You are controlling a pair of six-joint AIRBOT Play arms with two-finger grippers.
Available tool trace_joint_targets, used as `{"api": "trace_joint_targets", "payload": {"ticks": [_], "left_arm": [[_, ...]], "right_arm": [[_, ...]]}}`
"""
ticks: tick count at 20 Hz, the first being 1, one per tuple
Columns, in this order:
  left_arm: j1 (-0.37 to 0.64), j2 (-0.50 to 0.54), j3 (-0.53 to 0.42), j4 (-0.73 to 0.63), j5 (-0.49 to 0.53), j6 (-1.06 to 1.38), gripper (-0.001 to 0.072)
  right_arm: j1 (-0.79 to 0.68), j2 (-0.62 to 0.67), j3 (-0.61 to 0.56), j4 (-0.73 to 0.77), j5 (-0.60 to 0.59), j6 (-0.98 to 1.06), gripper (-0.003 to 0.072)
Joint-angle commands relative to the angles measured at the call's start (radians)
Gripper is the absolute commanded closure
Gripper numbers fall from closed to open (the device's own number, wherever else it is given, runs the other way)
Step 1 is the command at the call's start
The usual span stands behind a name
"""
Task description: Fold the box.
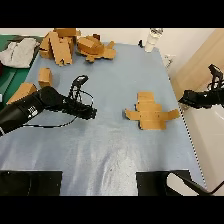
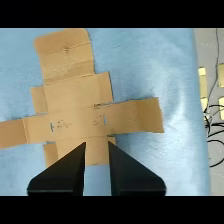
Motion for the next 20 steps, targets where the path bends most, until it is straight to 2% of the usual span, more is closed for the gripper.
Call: {"api": "trace_joint_targets", "payload": {"ticks": [1,6,7,10,11,13,16,20], "left_arm": [[0.000,-0.001,0.000,0.000,0.000,0.000,0.0695],[0.000,-0.001,0.000,0.000,0.000,0.000,0.0695],[0.000,-0.001,0.000,0.000,0.000,0.000,0.0695],[0.000,-0.001,0.000,0.000,0.000,0.000,0.0695],[0.000,-0.001,0.000,0.000,0.000,0.000,0.0696],[0.000,-0.001,0.000,0.000,0.000,0.000,0.0695],[0.000,-0.001,0.000,0.000,0.000,0.000,0.0695],[0.000,-0.001,0.000,0.000,0.000,0.000,0.0695]], "right_arm": [[0.039,0.007,-0.002,0.006,0.022,0.009,0.0470],[0.035,0.000,-0.001,-0.043,-0.026,0.016,0.0469],[0.030,-0.012,-0.001,-0.077,-0.032,0.042,0.0448],[0.017,-0.076,-0.001,-0.218,-0.028,0.052,0.0447],[0.017,-0.101,-0.001,-0.278,-0.034,0.073,0.0406],[0.017,-0.156,-0.001,-0.372,-0.066,0.109,0.0135],[0.017,-0.221,0.000,-0.392,-0.144,0.111,0.0119],[0.017,-0.288,0.000,-0.335,-0.176,0.111,0.0119]]}}
